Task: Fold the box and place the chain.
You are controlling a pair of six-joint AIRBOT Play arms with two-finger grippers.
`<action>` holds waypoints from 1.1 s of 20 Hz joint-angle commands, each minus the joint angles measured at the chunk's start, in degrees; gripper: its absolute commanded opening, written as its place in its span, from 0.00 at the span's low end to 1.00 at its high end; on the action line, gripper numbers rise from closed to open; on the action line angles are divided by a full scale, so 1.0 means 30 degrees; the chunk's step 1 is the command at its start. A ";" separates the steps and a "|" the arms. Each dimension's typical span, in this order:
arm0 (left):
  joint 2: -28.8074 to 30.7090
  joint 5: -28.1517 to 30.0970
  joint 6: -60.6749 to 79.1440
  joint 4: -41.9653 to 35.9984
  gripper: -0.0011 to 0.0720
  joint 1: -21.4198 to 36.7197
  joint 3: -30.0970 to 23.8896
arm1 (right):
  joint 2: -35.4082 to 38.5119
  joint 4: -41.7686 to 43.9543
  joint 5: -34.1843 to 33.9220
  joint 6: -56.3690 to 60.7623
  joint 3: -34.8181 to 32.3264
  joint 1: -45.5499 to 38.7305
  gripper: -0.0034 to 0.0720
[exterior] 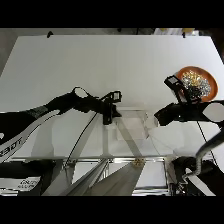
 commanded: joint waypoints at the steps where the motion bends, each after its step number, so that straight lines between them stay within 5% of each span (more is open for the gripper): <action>1: -0.0262 0.0554 0.0459 -0.0080 0.02 -0.0029 -0.0007 | 0.0124 -0.0437 0.0066 -0.0058 0.0051 -0.0007 0.44; 22: -0.0284 -0.0073 0.2455 0.0219 0.02 -0.0029 0.0102 | 0.0124 -0.0488 0.0080 -0.0051 0.0051 -0.0007 0.44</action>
